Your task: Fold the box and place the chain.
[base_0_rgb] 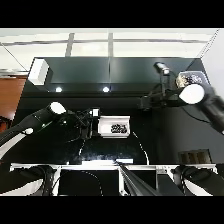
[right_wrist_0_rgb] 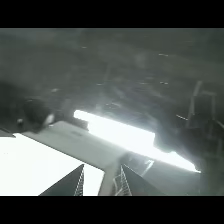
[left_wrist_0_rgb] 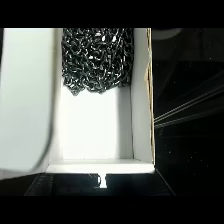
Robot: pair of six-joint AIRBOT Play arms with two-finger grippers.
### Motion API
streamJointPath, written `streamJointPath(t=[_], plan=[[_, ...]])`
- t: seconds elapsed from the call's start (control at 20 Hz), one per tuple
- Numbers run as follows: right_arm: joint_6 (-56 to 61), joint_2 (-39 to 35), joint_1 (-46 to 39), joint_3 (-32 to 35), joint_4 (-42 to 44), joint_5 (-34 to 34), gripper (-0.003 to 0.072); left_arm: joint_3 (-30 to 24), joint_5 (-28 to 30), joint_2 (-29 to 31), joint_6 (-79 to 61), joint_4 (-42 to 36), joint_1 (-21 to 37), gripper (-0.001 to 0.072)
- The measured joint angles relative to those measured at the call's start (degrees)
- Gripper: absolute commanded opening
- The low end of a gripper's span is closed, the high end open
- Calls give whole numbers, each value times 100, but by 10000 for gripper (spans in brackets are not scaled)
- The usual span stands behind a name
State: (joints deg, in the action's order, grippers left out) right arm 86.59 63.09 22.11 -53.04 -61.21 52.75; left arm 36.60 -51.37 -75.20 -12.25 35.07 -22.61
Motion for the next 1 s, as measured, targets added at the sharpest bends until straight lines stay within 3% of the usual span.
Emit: streamJointPath(t=[0.05,0.1,0.3,0.65,1.0], plan=[[-151,157,98,4,94,-92,618,0,9,0,7,0,0,402],[-361,297,184,7,175,-190,660,0,24,0,17,0,0,402],[-1615,542,361,9,313,-232,659,0,44,0,22,2,0,402],[-5016,625,894,7,389,367,659,2,42,0,24,4,0,402],[-6026,358,1047,7,503,931,658,2,24,0,31,7,0,402]])
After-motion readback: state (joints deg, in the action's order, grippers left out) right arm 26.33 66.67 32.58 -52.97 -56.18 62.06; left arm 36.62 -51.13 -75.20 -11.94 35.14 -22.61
